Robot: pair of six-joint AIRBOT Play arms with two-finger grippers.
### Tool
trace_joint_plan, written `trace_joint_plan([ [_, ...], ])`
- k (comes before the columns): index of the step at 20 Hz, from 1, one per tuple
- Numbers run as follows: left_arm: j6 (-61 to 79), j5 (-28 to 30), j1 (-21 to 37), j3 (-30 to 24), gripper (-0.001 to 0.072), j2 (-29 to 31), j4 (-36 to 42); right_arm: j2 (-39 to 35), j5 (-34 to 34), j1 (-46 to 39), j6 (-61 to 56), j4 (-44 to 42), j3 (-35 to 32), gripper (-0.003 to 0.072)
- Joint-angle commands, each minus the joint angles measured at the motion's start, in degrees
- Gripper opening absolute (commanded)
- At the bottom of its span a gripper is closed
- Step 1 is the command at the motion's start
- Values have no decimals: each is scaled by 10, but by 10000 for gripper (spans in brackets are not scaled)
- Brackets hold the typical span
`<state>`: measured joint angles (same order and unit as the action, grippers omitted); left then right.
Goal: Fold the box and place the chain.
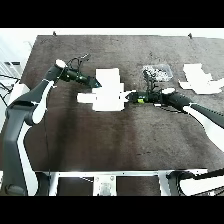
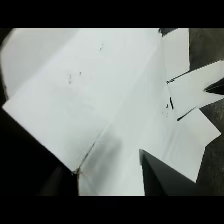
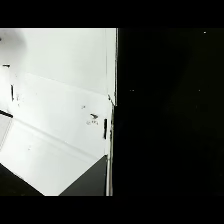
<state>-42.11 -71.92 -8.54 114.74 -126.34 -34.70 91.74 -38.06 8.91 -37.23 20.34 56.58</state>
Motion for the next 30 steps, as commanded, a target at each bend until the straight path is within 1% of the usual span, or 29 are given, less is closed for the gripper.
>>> trace_joint_plan([
  [1,6,3,-2,2,463,-3,-1,0,0,0,0,0,0,3],
  [2,7,-1,-2,2,378,-3,-1,0,0,0,0,0,0,3],
  [3,8,-3,-2,2,347,-3,-2,0,0,0,0,1,0,3],
  [5,19,-11,-2,2,345,-3,-10,0,0,0,0,2,0,3],
  [8,28,-27,-2,2,147,-3,-8,0,0,0,0,2,0,4],
  [9,41,-37,-2,2,52,-4,-7,0,0,0,0,2,0,5],
  [10,56,-39,-2,2,21,-5,-7,0,1,0,0,2,0,25],
  [11,78,-40,-2,2,20,-6,2,0,1,0,0,2,0,162],
  [12,110,-45,-2,2,19,-6,24,0,1,-1,0,2,0,272],
  [13,153,-57,-2,2,19,-6,47,-1,0,-5,0,2,0,301],
  [14,196,-73,-2,2,18,-6,66,-3,-1,-11,0,5,0,302],
  [16,263,-93,-2,2,17,-6,68,-15,-13,-43,0,8,0,302],
  [21,353,-125,-1,1,13,-6,57,-66,-89,-158,0,8,0,302],
  [23,374,-135,-1,1,13,-6,45,-73,-125,-188,0,3,0,302],
  [24,387,-135,-1,1,13,-6,44,-74,-140,-196,0,4,0,302],
  [28,429,-117,-1,-7,13,-3,46,-74,-143,-200,15,4,-16,303],
  [30,465,-85,-1,-51,13,11,64,-74,-143,-200,20,4,-24,302],
])
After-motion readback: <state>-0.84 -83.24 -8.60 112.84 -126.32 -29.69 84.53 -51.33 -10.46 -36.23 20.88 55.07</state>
